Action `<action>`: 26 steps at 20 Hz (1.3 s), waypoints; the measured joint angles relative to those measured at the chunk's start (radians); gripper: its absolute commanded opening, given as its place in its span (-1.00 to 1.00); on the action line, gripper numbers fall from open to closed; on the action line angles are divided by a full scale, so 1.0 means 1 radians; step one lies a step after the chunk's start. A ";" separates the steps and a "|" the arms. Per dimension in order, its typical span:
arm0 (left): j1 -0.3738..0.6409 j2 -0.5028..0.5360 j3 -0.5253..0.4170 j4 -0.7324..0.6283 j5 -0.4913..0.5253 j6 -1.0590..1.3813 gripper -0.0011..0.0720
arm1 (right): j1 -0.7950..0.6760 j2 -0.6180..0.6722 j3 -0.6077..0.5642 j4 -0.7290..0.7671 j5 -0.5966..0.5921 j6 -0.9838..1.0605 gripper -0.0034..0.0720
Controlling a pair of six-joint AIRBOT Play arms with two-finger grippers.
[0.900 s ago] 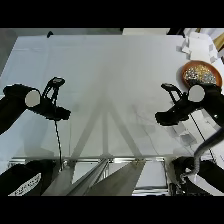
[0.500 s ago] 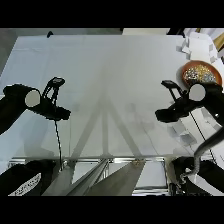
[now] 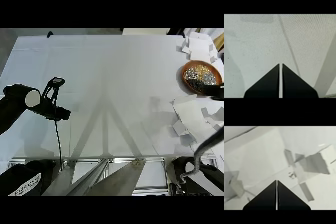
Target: Fold the box and place the chain.
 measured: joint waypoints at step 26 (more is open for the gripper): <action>0.000 0.000 0.000 0.000 0.000 0.000 -0.86 | -0.194 -0.462 0.023 -0.270 -0.003 -0.264 -0.86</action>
